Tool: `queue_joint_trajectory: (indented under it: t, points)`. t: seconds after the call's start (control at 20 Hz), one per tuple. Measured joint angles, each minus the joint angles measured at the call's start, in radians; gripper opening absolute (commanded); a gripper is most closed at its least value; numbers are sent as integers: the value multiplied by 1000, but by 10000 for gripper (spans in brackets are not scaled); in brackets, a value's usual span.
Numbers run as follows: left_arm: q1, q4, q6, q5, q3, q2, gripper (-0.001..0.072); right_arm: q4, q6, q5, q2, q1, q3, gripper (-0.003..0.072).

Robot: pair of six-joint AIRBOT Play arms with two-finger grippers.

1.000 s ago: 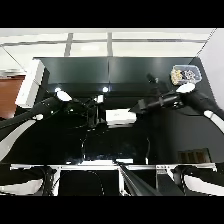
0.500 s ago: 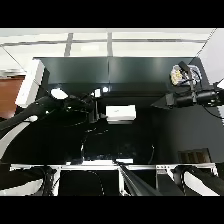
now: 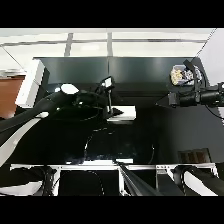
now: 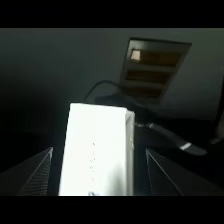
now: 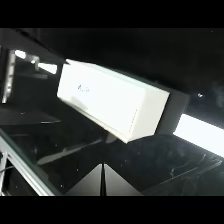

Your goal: Fold the box and place the chain.

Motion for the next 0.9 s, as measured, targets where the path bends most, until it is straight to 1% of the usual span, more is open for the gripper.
queue_joint_trajectory:
  t: [0.15, 0.3, 0.5, 0.65, 0.9]
  points:
    - [-15, -14, -67, 4, 66, -85, 707, 0, -1, -2, 0, 0, 0, 17]
    - [-23, 0, -116, -6, 106, -130, 707, -1, -8, -7, 0, 0, 0, 17]
    - [-25, 102, -230, -32, 145, -150, 706, -2, -13, -20, 1, 0, 0, 17]
    - [-26, 177, -275, -58, 157, -156, 706, -2, -15, -27, 1, 0, 0, 17]
    - [-27, 233, -298, -101, 163, -158, 706, -2, -16, -31, 1, 0, 0, 17]
